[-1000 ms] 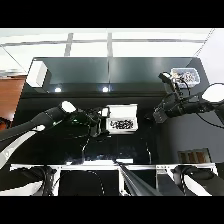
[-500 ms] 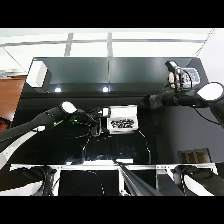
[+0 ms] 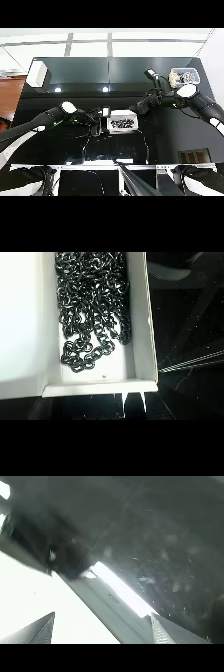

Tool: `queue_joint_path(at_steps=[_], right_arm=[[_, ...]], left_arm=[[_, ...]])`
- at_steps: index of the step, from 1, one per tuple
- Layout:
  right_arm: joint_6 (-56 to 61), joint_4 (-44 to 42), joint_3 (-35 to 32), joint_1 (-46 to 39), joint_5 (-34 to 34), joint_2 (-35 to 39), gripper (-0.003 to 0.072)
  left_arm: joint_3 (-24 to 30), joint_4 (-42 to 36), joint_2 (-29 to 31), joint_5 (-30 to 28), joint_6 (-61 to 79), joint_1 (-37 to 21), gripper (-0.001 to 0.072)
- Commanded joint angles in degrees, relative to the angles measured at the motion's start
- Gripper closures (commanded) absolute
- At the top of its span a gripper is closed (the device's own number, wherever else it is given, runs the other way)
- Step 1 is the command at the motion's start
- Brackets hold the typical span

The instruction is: Fold the box and place the chain.

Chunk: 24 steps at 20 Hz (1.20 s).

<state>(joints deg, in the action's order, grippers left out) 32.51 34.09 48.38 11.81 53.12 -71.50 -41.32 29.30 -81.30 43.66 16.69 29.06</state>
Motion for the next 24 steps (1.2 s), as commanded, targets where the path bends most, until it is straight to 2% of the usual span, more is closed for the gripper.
queue_joint_path(at_steps=[1, 3, 6, 9, 17, 18, 19, 20, 24], right_arm=[[-11.21, 8.55, 2.29, 0.11, 7.32, 0.04, 0.0001], [-12.15, 12.31, 3.04, 0.83, 11.02, 0.04, 0.0001], [-12.22, 12.55, 3.02, 2.75, 13.75, 0.04, 0.0001], [-13.44, 17.07, 3.02, 5.16, 13.75, 0.04, 0.0001], [-13.44, 16.96, 3.02, 9.03, 12.83, 0.04, 0.0002], [-13.46, 17.07, 3.02, 9.01, 12.35, 0.04, 0.0013], [-13.46, 17.20, 3.02, 8.96, 12.22, 0.04, 0.0161], [-13.44, 17.16, 3.02, 8.98, 12.31, 0.04, 0.0213], [-12.37, 16.96, 3.02, 9.01, 12.74, 0.04, 0.0217]], left_arm=[[-0.04, 0.02, -0.04, 0.20, 0.00, 0.02, 0.0191], [-0.04, 0.02, -0.04, 0.22, 0.00, 0.00, 0.0191], [-0.04, 0.02, -0.04, 0.31, 0.00, 0.02, 0.0191], [-0.04, 0.02, -0.04, 0.31, 0.00, 0.02, 0.0190], [-0.04, 0.02, -0.04, 0.31, 0.00, 0.02, 0.0191], [-0.04, 0.04, -0.04, 0.31, -0.02, 0.02, 0.0191], [-0.04, 0.04, -0.04, 0.31, 0.00, 0.02, 0.0191], [-0.04, 0.02, -0.04, 0.31, 0.00, 0.02, 0.0191], [-0.04, 0.02, -0.04, 0.33, 0.00, 0.02, 0.0191]])
